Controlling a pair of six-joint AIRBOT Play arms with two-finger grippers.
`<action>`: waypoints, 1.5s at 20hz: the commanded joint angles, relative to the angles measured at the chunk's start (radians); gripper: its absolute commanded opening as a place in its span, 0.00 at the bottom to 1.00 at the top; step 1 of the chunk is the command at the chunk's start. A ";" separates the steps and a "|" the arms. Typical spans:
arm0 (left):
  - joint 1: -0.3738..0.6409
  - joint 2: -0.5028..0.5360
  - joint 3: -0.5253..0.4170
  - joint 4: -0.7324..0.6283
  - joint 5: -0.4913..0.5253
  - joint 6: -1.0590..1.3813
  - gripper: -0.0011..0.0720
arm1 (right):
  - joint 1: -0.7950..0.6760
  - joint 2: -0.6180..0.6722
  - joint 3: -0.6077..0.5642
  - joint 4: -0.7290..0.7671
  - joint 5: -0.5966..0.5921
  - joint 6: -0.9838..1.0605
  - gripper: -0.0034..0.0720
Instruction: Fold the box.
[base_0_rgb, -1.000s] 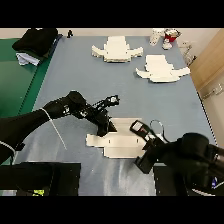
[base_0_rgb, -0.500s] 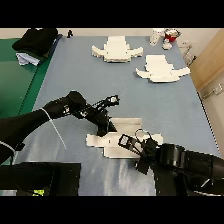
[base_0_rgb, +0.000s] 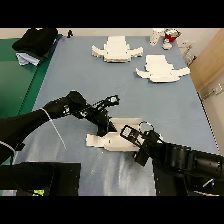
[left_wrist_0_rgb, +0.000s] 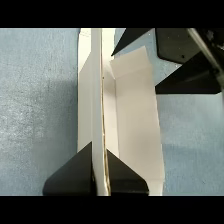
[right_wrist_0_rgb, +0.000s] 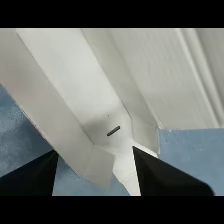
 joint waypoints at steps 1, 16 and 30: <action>0.000 0.000 0.000 -0.001 0.000 0.000 0.03 | -0.007 0.059 0.003 -0.048 -0.031 0.042 1.00; 0.000 0.000 0.000 -0.001 0.000 0.000 0.03 | -0.711 0.036 -0.049 0.876 0.119 -1.375 1.00; 0.000 0.000 0.000 -0.001 0.000 0.000 0.03 | -0.805 -0.118 -0.069 1.030 0.087 -1.671 1.00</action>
